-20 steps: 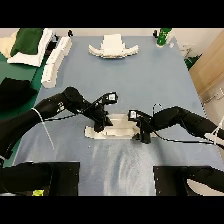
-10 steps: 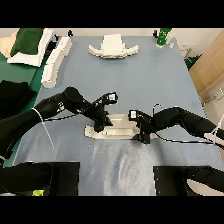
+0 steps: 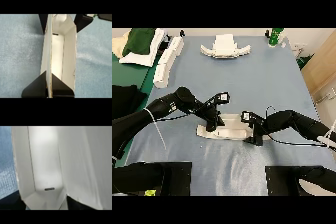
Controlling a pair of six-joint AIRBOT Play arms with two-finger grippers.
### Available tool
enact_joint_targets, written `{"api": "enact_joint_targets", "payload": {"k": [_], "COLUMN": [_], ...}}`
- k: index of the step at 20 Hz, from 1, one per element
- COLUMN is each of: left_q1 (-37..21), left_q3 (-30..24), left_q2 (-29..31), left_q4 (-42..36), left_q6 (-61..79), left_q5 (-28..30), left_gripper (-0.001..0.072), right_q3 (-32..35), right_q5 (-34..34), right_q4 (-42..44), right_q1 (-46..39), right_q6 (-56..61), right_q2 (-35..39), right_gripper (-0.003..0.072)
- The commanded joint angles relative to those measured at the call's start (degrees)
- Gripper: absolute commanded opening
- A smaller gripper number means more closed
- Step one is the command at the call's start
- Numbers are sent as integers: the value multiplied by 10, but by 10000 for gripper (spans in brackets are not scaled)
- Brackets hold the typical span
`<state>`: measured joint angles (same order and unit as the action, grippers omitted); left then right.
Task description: Fold the box.
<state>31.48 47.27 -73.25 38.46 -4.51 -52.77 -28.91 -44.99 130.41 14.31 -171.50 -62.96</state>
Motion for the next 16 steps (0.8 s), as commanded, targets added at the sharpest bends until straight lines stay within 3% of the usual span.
{"api": "enact_joint_targets", "payload": {"k": [1,16], "left_q1": [0,0], "left_q3": [0,0], "left_q2": [0,0], "left_q4": [1,1], "left_q6": [0,0], "left_q5": [-2,-2], "left_gripper": [15,15], "right_q3": [0,1], "right_q5": [43,10], "right_q4": [4,5], "right_q1": [0,5], "right_q6": [-1,-4], "right_q2": [1,7], "right_gripper": [712,707]}}
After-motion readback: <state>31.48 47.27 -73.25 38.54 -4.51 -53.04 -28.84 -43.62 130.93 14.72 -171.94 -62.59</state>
